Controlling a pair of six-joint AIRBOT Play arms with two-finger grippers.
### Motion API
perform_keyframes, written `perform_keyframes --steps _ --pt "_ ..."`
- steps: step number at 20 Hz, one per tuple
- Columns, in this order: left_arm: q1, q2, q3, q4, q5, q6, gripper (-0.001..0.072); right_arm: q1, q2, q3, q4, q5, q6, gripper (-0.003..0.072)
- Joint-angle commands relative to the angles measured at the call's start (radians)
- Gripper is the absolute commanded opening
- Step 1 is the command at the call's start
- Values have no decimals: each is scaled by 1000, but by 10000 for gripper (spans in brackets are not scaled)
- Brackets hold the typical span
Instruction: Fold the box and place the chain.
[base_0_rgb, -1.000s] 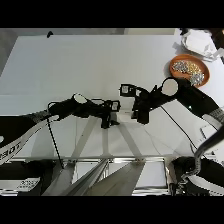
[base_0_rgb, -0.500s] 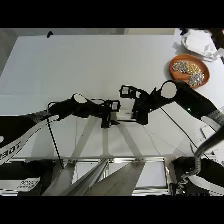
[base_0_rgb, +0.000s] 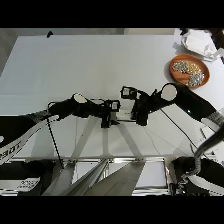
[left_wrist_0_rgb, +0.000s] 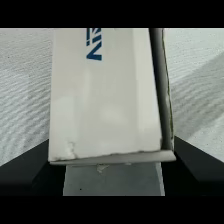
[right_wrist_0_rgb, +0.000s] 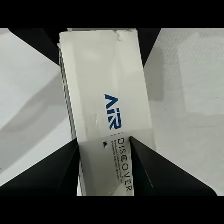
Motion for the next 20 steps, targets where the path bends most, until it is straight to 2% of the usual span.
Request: perform_keyframes --steps 1,5,6,7,8,20 --pt "-1 0 1 1 -1 1 66 9 -1 -15 -4 20 3 298" --pt "-1 0 1 1 -1 1 66 45 -1 -22 -11 -7 3 301" --pt "-1 0 1 1 -1 1 66 46 -1 -22 -11 -8 3 324" --pt "-1 0 1 1 -1 1 66 46 -1 -22 -12 -8 3 414" --pt "-1 0 1 1 -1 1 66 46 0 -22 -12 -6 3 465" --pt "-1 0 1 1 -1 1 66 45 161 -22 8 -63 3 466"
